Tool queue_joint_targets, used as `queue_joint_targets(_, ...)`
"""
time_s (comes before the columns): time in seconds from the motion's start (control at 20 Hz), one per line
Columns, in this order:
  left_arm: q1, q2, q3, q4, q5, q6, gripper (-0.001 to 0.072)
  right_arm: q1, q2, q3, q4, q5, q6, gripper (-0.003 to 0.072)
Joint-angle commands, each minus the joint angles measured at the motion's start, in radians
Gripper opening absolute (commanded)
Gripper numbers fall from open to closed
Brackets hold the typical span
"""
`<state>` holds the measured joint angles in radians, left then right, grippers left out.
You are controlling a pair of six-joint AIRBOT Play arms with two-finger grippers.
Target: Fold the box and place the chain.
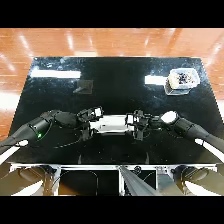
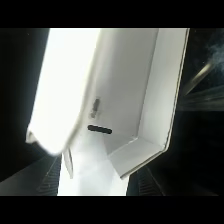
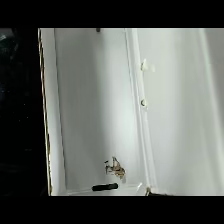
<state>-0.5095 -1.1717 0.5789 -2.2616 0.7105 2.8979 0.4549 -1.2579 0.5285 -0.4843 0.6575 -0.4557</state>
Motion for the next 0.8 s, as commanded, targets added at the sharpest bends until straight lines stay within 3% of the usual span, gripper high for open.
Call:
queue_joint_targets(0.0,-0.001,-0.001,0.000,-0.004,0.016,-0.031,0.0545,0.000,0.000,0.000,0.001,-0.002,0.000,0.0556)
queue_joint_targets(0.1,-0.001,-0.001,0.000,-0.005,0.016,-0.037,0.0542,0.000,0.000,0.000,0.001,-0.002,0.000,0.0556)
queue_joint_targets(0.2,-0.001,-0.001,0.000,-0.008,0.014,-0.042,0.0453,0.000,0.000,0.000,0.001,-0.002,0.000,0.0556)
queue_joint_targets(0.25,-0.001,-0.001,0.000,-0.012,0.014,-0.042,0.0444,0.000,0.000,0.000,0.001,-0.002,0.000,0.0556)
queue_joint_targets(0.75,-0.003,-0.001,0.000,-0.082,-0.039,-0.042,0.0426,0.000,0.000,0.000,0.001,-0.005,0.003,0.0556)
